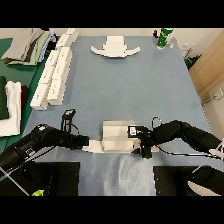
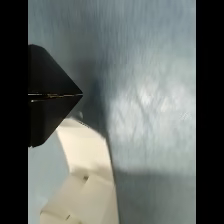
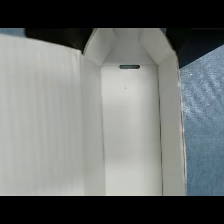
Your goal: Fold the box.
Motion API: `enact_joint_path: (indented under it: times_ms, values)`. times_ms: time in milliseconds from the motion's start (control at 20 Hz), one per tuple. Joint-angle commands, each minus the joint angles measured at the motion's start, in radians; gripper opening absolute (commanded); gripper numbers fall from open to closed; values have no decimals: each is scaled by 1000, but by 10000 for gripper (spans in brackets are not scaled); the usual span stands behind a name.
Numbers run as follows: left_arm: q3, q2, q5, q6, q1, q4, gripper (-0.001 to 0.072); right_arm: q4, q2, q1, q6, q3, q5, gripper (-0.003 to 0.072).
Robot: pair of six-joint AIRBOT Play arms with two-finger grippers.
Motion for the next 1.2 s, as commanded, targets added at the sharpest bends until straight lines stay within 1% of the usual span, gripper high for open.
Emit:
enact_joint_path:
  times_ms: [0, 150, 400, 650, 1050, 1150]
  values:
    - [-8, -40, 51, 97, 0, -183, 14, 0, 0, 0, 0, -1, 0, 505]
    - [-8, -33, 29, 98, 0, -213, 14, 0, 0, 0, 0, -1, 0, 505]
    - [-8, 37, 28, 124, 0, -292, 15, 0, 0, 0, 0, 0, 0, 505]
    - [-8, 44, 31, 259, 0, -440, 15, 0, 0, 0, 0, 0, 0, 505]
    - [-8, 34, 31, 268, 1, -439, 17, 0, 0, 0, 0, -1, 0, 505]
    - [-8, 34, 35, 268, 3, -418, 18, 0, 0, 0, 0, -1, 0, 505]
